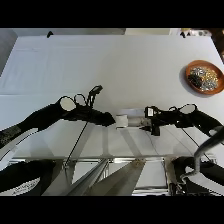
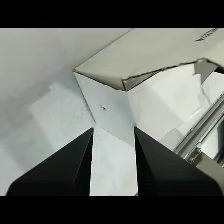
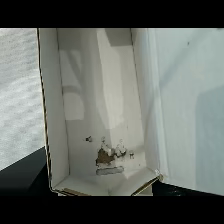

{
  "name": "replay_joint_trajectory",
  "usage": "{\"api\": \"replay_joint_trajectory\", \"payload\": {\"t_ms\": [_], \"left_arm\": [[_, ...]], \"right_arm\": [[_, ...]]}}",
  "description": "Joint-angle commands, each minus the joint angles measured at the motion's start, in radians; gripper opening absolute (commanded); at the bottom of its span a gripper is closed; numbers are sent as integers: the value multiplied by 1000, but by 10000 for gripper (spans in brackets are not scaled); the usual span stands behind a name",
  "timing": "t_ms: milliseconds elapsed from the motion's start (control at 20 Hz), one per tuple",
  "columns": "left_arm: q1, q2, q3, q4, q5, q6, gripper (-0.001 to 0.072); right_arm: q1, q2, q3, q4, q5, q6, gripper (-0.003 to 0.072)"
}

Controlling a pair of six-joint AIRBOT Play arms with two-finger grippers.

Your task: Fold the box and place the chain.

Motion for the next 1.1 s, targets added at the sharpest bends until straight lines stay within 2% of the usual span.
{"api": "replay_joint_trajectory", "payload": {"t_ms": [0, 250, 400, 550, 750, 1050], "left_arm": [[-4, 17, 1, -4, 3, -9, 296], [-60, 7, 3, -8, 47, -60, 300], [-88, 7, 38, 25, 72, -145, 300], [-121, 4, 73, 133, 71, -330, 299], [-132, -1, 103, 367, 35, -569, 298], [-178, -31, 163, 430, 32, -667, 298]], "right_arm": [[0, 0, 0, 0, 0, 0, 299], [0, 0, 0, 0, 0, 0, 299], [0, 0, 0, 0, 0, 0, 299], [0, 0, 0, 0, 0, 0, 299], [0, 0, 0, 0, 0, 0, 299], [0, 0, 0, 0, 0, 0, 299]]}}
